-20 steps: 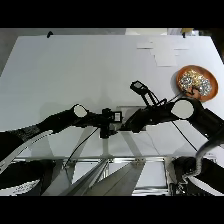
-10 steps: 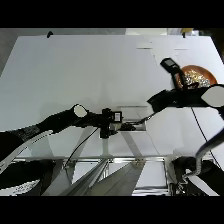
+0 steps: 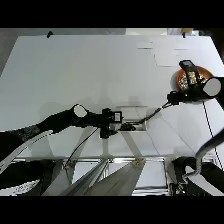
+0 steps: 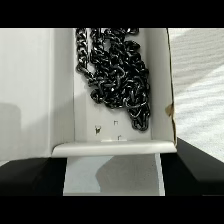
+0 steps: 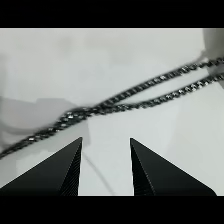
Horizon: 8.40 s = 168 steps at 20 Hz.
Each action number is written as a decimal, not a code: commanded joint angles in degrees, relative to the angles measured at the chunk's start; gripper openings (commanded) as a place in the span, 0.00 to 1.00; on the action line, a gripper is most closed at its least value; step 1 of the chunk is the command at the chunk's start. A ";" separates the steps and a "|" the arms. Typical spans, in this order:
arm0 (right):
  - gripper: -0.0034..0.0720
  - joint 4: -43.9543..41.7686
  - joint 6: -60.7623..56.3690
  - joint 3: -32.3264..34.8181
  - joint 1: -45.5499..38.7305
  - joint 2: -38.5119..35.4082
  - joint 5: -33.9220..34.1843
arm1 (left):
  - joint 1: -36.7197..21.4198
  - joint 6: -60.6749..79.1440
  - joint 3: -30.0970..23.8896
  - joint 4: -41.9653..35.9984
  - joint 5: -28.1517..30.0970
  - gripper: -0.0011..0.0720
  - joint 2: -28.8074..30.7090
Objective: Fold the box and place the chain.
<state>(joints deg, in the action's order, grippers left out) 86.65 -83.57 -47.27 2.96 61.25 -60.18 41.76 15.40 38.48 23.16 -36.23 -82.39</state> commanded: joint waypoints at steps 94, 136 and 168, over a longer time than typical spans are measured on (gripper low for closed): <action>0.31 2.95 38.66 0.55 -6.19 17.62 10.60 | 0.02 0.02 -0.02 0.00 0.00 0.20 0.04; 0.06 -54.38 41.07 1.27 3.17 -28.28 -11.78 | 0.02 0.02 -0.02 0.00 0.00 0.20 0.04; 0.31 -38.84 33.83 13.60 22.01 -9.25 8.92 | 0.02 0.02 -0.02 0.00 0.00 0.20 0.04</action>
<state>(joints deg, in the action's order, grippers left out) 47.83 -48.88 -33.74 24.34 52.07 -52.23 41.76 15.40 38.48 23.16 -36.25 -82.39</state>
